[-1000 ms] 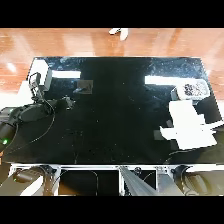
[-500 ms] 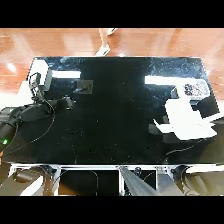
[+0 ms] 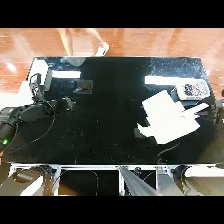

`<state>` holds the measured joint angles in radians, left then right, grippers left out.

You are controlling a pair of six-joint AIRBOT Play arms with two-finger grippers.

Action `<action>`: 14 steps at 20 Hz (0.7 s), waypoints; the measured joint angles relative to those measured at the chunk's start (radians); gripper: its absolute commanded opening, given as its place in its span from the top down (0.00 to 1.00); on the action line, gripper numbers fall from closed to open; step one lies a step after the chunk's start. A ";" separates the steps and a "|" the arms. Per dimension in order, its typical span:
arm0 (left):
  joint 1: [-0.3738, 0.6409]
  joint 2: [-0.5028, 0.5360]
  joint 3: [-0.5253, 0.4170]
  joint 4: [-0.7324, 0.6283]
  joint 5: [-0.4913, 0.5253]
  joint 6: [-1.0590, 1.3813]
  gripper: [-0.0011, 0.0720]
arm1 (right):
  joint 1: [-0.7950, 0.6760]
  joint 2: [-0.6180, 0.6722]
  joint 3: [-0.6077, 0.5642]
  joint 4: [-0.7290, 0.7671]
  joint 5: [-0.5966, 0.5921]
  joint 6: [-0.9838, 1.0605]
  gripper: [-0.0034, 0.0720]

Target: Fold the box and place the chain.

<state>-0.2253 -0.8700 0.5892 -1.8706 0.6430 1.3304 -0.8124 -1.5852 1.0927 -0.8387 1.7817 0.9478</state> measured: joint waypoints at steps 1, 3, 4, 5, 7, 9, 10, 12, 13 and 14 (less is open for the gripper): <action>0.000 0.000 0.000 0.000 0.000 0.000 0.15 | 0.042 0.020 -0.008 0.021 -0.002 0.011 0.90; 0.000 0.000 0.000 -0.002 0.002 0.000 0.15 | 0.129 0.058 -0.018 0.066 -0.003 0.034 0.90; 0.000 0.000 0.000 -0.008 0.005 0.000 0.15 | 0.172 0.076 -0.021 0.090 -0.005 0.046 0.90; 0.000 0.000 0.000 -0.014 0.011 0.000 0.15 | 0.219 0.095 -0.023 0.114 -0.011 0.058 0.90; -0.005 0.000 0.000 -0.019 0.025 0.001 0.15 | 0.311 0.142 -0.026 0.138 -0.054 0.089 0.90; -0.018 0.000 0.000 -0.024 0.028 0.001 0.15 | 0.407 0.201 -0.028 0.153 -0.145 0.128 0.90; -0.027 0.000 0.000 -0.026 0.028 0.001 0.15 | 0.456 0.235 -0.032 0.158 -0.197 0.149 0.90; -0.049 0.000 0.000 -0.028 0.031 0.001 0.15 | 0.560 0.307 -0.049 0.165 -0.323 0.197 0.90; -0.062 0.000 0.000 -0.029 0.031 0.001 0.15 | 0.615 0.344 -0.065 0.167 -0.392 0.223 0.90; -0.074 0.000 0.000 -0.030 0.031 0.001 0.15 | 0.669 0.381 -0.087 0.164 -0.457 0.251 0.90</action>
<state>-0.2996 -0.8700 0.5892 -1.9003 0.6743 1.3312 -0.1429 -1.2041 1.0058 -0.6750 1.3251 1.1988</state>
